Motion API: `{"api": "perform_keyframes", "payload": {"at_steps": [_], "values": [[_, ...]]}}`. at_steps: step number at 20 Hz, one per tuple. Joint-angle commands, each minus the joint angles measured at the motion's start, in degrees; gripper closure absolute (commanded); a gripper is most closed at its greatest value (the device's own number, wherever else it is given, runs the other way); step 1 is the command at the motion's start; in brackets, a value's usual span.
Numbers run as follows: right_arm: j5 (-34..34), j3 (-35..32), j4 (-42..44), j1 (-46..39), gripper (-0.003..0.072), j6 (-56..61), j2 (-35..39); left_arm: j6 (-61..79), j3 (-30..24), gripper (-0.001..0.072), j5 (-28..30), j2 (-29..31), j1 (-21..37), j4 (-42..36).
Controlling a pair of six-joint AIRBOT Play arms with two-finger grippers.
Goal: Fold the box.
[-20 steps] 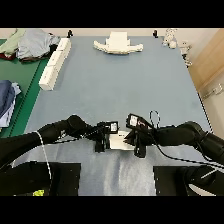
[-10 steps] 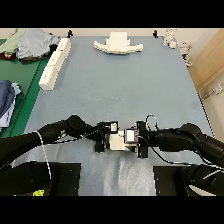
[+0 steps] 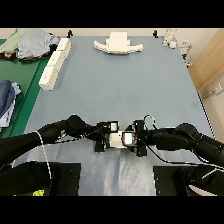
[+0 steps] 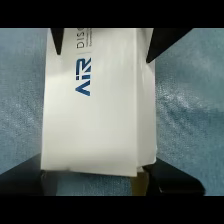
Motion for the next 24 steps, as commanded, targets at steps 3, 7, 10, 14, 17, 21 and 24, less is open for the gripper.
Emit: {"api": "perform_keyframes", "payload": {"at_steps": [3, 7, 10, 14, 17, 21, 24], "values": [[3.7, 0.2, -2.4, -0.1, 0.0140, -0.4, 1.2, 0.2, 0.0, 0.0188, 0.0, 0.0, 0.0, 0.1], [3.6, 0.5, -2.3, -0.1, 0.0140, -0.4, 3.3, 0.2, 0.0, 0.0187, 0.0, 0.0, 0.0, 0.1], [3.9, 0.5, -2.8, -0.2, 0.0141, -0.3, 3.9, 0.2, 0.0, 0.0187, 0.0, 0.0, 0.0, 0.1], [5.1, 0.5, -3.2, -0.2, 0.0140, -0.3, 2.3, 0.2, 0.0, 0.0188, 0.0, 0.0, 0.0, 0.1], [4.9, 0.4, -3.1, -0.2, 0.0140, -0.3, 0.2, 0.2, 0.0, 0.0188, 0.0, 0.0, 0.0, 0.1], [2.2, 0.4, -1.1, -0.1, 0.0140, -0.3, -0.2, 0.2, 0.0, 0.0187, 0.0, 0.0, 0.0, 0.1], [-0.1, 0.4, 0.2, 0.0, 0.0141, -0.3, -0.2, 0.2, 0.0, 0.0188, 0.0, 0.0, 0.0, 0.1]]}}
